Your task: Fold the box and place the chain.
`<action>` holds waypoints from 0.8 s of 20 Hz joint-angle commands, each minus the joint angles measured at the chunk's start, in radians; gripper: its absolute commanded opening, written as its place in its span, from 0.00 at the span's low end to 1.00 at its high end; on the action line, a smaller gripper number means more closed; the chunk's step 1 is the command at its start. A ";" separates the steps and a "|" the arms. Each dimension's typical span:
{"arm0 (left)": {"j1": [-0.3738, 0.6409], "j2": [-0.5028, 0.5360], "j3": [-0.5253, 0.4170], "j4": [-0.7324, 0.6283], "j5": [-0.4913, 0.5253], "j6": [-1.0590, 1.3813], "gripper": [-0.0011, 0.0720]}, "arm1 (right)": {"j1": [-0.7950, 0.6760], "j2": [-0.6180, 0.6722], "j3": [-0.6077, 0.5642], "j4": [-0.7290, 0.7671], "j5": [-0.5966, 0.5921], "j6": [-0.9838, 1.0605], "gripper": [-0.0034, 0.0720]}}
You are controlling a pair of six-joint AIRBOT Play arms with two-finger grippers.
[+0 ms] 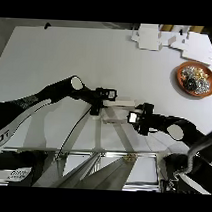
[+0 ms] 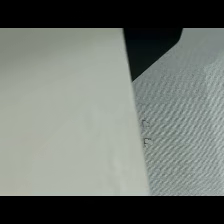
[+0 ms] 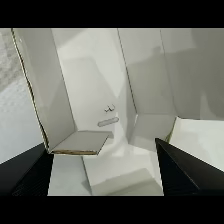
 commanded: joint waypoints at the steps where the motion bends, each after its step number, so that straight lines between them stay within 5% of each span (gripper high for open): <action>1: -0.001 0.000 0.001 0.000 0.000 0.000 0.03 | -0.045 0.000 0.021 0.088 0.049 -0.105 0.96; 6: -0.001 0.000 0.001 0.000 0.000 0.000 0.03 | -0.051 0.000 0.022 0.217 0.048 -0.233 0.96; 16: -0.001 0.000 0.001 0.000 0.000 0.000 0.03 | -0.052 0.000 0.028 0.201 0.016 -0.242 0.96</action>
